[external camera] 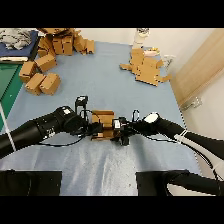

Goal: Fold the box.

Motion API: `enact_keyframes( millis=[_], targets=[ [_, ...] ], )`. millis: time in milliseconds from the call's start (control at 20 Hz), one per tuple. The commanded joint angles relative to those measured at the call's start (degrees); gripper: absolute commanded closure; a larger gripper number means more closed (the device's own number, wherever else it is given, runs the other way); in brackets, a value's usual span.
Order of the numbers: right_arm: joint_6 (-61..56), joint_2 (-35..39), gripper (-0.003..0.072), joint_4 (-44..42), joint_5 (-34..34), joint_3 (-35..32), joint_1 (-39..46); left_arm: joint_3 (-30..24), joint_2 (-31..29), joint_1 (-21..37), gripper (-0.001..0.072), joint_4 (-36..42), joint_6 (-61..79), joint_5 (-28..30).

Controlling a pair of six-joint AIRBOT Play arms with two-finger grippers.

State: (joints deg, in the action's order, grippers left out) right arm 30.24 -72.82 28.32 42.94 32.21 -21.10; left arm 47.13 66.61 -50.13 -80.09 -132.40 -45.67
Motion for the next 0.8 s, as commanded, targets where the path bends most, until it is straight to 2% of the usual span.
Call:
enact_keyframes(
  millis=[0,200,500,750],
  targets=[
    [0.1,0.0,0.0230,0.0,0.0,0.0,0.0,1.3,2.0,-1.3,0.0347,-2.8,-4.0,-2.8],
    [0.1,0.0,0.0230,0.0,0.0,0.0,0.0,4.5,4.2,-2.2,0.0347,-5.9,-7.5,-7.5],
    [0.1,0.0,0.0230,0.0,0.0,0.0,0.0,6.4,5.6,-3.5,0.0347,-8.7,-13.1,-6.5],
    [0.1,0.0,0.0230,0.0,0.0,0.0,0.0,8.5,9.1,-4.7,0.0347,-9.4,-15.8,-9.1]
  ],
)
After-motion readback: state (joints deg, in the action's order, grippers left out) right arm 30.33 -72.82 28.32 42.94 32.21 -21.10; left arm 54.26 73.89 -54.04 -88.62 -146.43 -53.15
